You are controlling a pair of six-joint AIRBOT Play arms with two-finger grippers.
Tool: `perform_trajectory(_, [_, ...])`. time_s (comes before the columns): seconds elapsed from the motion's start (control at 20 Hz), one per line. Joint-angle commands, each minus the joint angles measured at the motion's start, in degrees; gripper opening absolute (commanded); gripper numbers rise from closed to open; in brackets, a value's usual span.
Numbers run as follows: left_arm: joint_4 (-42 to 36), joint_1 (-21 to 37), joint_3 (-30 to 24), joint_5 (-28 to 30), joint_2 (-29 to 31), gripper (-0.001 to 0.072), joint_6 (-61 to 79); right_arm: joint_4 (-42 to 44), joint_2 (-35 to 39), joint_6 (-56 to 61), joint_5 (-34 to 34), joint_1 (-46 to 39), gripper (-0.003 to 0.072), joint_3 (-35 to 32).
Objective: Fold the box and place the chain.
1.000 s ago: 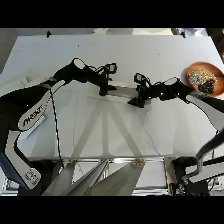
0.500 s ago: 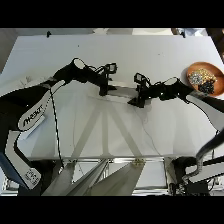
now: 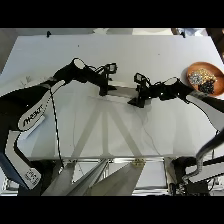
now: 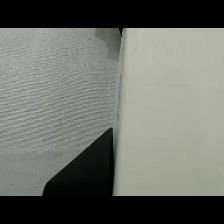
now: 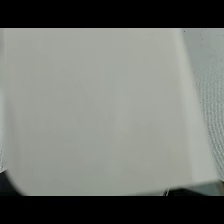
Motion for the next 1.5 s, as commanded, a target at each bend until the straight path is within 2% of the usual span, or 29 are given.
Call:
perform_trajectory(0.0, [-0.2,0.1,0.0,0.1,0.0,0.001,0.0,0.0,0.0,0.0,0.0,0.0,0.0456,0.0])
perform_trajectory(0.25, [-0.8,0.1,0.0,-0.2,0.0,0.0011,0.0,0.0,0.0,0.0,0.0,0.0,0.0456,0.0])
perform_trajectory(0.3, [-0.8,0.1,0.0,-0.2,0.0,0.0043,0.0,0.0,0.0,0.0,0.0,0.0,0.0456,0.0])
perform_trajectory(0.4, [-0.8,0.1,0.0,-0.1,0.0,0.0225,0.0,0.0,0.0,0.0,0.0,0.0,0.0456,0.0])
perform_trajectory(0.45, [-0.8,0.1,0.0,-0.1,0.0,0.0354,0.0,0.0,0.0,0.0,0.0,0.0,0.0456,0.0])
perform_trajectory(0.5, [-0.8,0.1,0.0,-0.1,0.1,0.0388,0.0,0.0,0.0,0.0,0.0,0.0,0.0456,0.0])
perform_trajectory(1.0, [0.4,1.6,0.0,-0.2,4.5,0.0389,0.0,0.2,0.0,-0.1,-0.1,0.0,0.0456,0.0])
perform_trajectory(1.25, [5.2,5.1,0.0,-1.8,8.1,0.0388,-0.3,0.0,0.0,-3.3,0.1,0.0,0.0456,0.0])
perform_trajectory(1.45, [5.6,9.2,0.0,-4.0,11.4,0.0388,-0.3,0.0,0.0,-3.3,0.6,0.0,0.0455,0.0])
